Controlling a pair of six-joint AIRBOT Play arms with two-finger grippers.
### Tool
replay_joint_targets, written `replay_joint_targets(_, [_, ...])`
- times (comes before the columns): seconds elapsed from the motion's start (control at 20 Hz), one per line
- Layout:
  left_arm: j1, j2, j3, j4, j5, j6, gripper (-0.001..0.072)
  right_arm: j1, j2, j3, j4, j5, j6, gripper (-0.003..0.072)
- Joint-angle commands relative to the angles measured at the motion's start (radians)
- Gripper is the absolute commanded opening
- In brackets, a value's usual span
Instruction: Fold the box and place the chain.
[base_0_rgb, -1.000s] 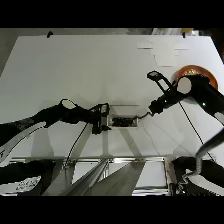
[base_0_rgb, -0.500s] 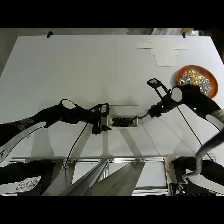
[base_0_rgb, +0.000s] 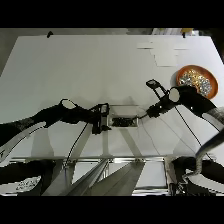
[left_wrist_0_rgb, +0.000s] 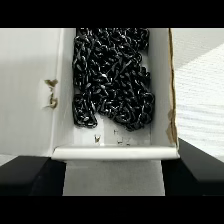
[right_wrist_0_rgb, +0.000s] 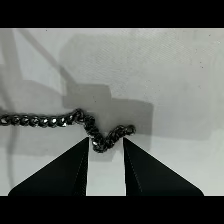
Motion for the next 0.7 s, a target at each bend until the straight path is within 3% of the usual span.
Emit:
replay_joint_targets(0.0, [0.0, 0.0, 0.0, 0.0, 0.0, 0.0, 0.0221, 0.0, -0.001, -0.002, 0.025, -0.007, -0.001, 0.0239])
replay_joint_targets(0.25, [0.0, 0.0, 0.0, 0.0, 0.0, 0.0, 0.0221, 0.0, -0.002, -0.024, 0.024, -0.003, 0.0, 0.0208])
replay_joint_targets(0.35, [0.0, 0.0, 0.0, 0.0, 0.0, 0.0, 0.0221, 0.0, -0.002, -0.024, 0.024, -0.001, 0.0, 0.0087])
replay_joint_targets(0.45, [0.0, 0.0, 0.0, 0.0, 0.0, 0.0, 0.0221, 0.0, -0.002, -0.024, 0.024, 0.003, 0.0, 0.0073])
replay_joint_targets(0.5, [0.0, 0.0, 0.0, 0.0, 0.0, 0.0, 0.0221, 0.0, -0.001, -0.024, 0.024, 0.013, -0.001, 0.0019])
replay_joint_targets(0.65, [0.0, 0.0, 0.0, 0.0, 0.0, 0.0, 0.0221, 0.0, 0.005, -0.024, 0.01, 0.058, -0.004, 0.0013])
